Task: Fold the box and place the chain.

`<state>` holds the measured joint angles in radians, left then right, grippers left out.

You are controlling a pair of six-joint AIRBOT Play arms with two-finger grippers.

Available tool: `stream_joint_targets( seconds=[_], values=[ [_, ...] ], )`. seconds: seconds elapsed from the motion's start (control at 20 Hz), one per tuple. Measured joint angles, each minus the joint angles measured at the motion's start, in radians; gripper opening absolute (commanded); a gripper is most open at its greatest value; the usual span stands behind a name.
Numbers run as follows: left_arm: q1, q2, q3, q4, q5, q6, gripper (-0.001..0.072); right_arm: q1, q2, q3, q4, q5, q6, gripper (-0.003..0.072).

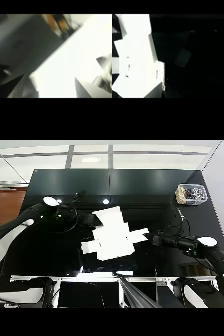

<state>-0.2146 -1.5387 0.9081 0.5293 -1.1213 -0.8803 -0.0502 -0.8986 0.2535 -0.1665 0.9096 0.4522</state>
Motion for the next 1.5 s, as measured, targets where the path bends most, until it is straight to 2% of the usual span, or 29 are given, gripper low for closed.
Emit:
stream_joint_targets(
  seconds=[0.1,0.15,0.2,0.3,0.35,0.4,0.45,0.5,0.55,0.6,0.75,0.95,1.2,1.35,1.5],
  values=[
    [-0.015,-0.065,0.034,-0.013,-0.093,0.052,0.0666,0.006,0.001,-0.001,0.007,-0.005,0.000,0.0014],
    [-0.021,-0.088,0.047,-0.017,-0.126,0.074,0.0572,0.009,0.001,-0.001,0.011,-0.008,-0.001,0.0014],
    [-0.026,-0.106,0.057,-0.016,-0.157,0.097,0.0510,0.010,0.001,-0.001,0.013,-0.010,-0.001,0.0014],
    [-0.032,-0.129,0.076,0.017,-0.198,0.128,0.0285,0.011,0.001,-0.001,0.014,-0.014,-0.002,0.0014],
    [-0.035,-0.135,0.085,0.042,-0.207,0.138,0.0194,0.012,0.001,-0.001,0.016,-0.017,-0.002,0.0014],
    [-0.037,-0.140,0.095,0.071,-0.218,0.146,0.0125,0.012,0.001,-0.001,0.016,-0.019,-0.003,0.0014],
    [-0.040,-0.143,0.105,0.093,-0.227,0.154,0.0087,0.012,0.001,-0.001,0.014,-0.020,-0.003,0.0016],
    [-0.042,-0.146,0.116,0.105,-0.230,0.163,0.0041,0.013,0.001,-0.001,0.011,-0.021,-0.002,0.0154],
    [-0.043,-0.147,0.127,0.122,-0.240,0.169,0.0028,0.013,0.001,-0.001,0.008,-0.021,-0.002,0.0597],
    [-0.043,-0.149,0.138,0.138,-0.241,0.171,0.0027,0.011,0.001,0.001,0.000,-0.024,0.000,0.0711],
    [-0.045,-0.140,0.173,0.172,-0.256,0.175,0.0025,-0.013,0.003,0.054,-0.044,-0.001,0.009,0.0711],
    [-0.068,-0.062,0.173,0.195,-0.224,0.221,0.0025,-0.032,0.003,0.227,-0.224,0.124,-0.010,0.0711],
    [-0.196,0.085,0.052,0.202,0.011,0.484,0.0027,0.053,0.004,0.334,-0.428,0.187,-0.080,0.0710],
    [-0.269,0.101,0.013,0.213,0.162,0.616,0.0028,0.162,0.003,0.351,-0.534,0.128,-0.105,0.0710],
    [-0.312,0.098,0.000,0.219,0.239,0.734,0.0029,0.258,0.003,0.345,-0.627,0.070,-0.126,0.0710]
  ],
)
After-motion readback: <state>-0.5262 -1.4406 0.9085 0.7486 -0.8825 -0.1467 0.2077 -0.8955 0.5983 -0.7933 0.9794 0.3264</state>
